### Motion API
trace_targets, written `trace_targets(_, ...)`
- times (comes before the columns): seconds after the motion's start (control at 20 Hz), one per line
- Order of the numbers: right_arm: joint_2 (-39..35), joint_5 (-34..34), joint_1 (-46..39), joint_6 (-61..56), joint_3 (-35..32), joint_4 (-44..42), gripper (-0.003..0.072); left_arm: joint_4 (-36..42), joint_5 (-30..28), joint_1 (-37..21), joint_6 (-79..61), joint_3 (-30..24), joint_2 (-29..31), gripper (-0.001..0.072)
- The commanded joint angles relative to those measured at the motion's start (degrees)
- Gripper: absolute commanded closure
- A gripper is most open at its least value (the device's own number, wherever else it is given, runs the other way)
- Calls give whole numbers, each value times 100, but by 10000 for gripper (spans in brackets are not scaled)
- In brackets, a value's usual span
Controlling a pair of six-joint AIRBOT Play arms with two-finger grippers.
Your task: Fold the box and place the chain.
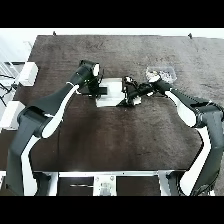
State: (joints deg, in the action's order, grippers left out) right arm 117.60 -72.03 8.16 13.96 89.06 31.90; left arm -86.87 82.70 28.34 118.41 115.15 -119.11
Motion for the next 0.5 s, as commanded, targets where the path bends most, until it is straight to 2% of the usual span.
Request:
trace_targets(0.0,-2,-2,-4,0,0,11,104,9,-66,-4,-15,7,-2,600)
trace_targets(0.05,-2,-2,-4,0,0,11,103,7,-61,-4,-22,7,-2,655)
trace_targets(0.15,-2,-2,-4,0,0,11,104,7,-66,-4,-31,7,-4,691)
trace_targets(0.4,-2,-2,-4,-2,0,11,104,7,-42,-4,-35,7,-7,690)
trace_targets(0.45,-2,-2,-4,0,0,11,103,9,-46,-4,-37,7,-4,658)
